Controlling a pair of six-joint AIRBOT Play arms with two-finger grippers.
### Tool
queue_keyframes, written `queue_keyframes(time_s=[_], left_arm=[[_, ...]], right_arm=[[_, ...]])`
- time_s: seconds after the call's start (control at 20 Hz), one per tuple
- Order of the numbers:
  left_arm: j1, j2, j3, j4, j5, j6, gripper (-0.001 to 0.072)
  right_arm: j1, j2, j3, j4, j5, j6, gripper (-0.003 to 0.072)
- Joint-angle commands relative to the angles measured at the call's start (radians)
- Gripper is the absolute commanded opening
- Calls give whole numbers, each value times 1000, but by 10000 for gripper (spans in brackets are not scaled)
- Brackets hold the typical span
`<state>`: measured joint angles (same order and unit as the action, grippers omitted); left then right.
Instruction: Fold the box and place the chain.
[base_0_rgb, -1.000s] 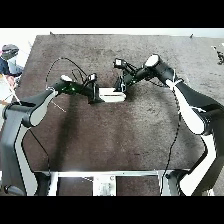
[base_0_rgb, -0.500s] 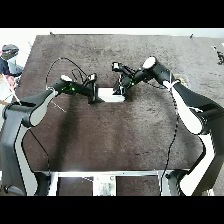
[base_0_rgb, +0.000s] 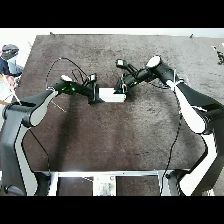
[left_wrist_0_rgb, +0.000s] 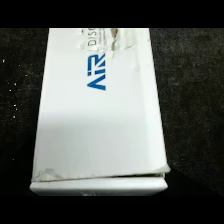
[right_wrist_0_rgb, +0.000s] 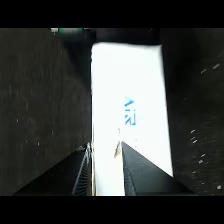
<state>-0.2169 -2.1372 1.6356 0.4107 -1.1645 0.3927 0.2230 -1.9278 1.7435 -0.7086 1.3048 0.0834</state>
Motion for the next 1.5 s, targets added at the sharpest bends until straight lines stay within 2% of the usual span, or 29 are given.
queue_keyframes(time_s=[0.0,0.1,0.15,0.4,0.6,0.8,0.9,1.1,1.3,1.45], left_arm=[[0,0,0,0,1,0,410],[1,0,0,0,1,0,410],[1,0,0,0,1,0,410],[1,0,0,0,1,0,410],[1,0,0,0,1,0,410],[1,0,0,0,1,0,410],[1,0,0,0,1,0,410],[1,0,0,0,1,0,410],[1,0,0,0,1,0,410],[1,0,0,0,2,0,410]], right_arm=[[-25,28,0,64,1,-1,224],[-25,29,-1,99,2,18,208],[-25,24,-2,115,5,35,3],[-25,12,-97,102,-23,52,9],[-25,12,-227,82,-175,47,9],[-27,15,-256,52,-185,44,9],[-36,44,-254,122,-183,29,9],[-47,208,-254,325,-185,-16,9],[-59,438,-275,347,-213,110,7],[-97,668,-455,346,-406,193,7]])
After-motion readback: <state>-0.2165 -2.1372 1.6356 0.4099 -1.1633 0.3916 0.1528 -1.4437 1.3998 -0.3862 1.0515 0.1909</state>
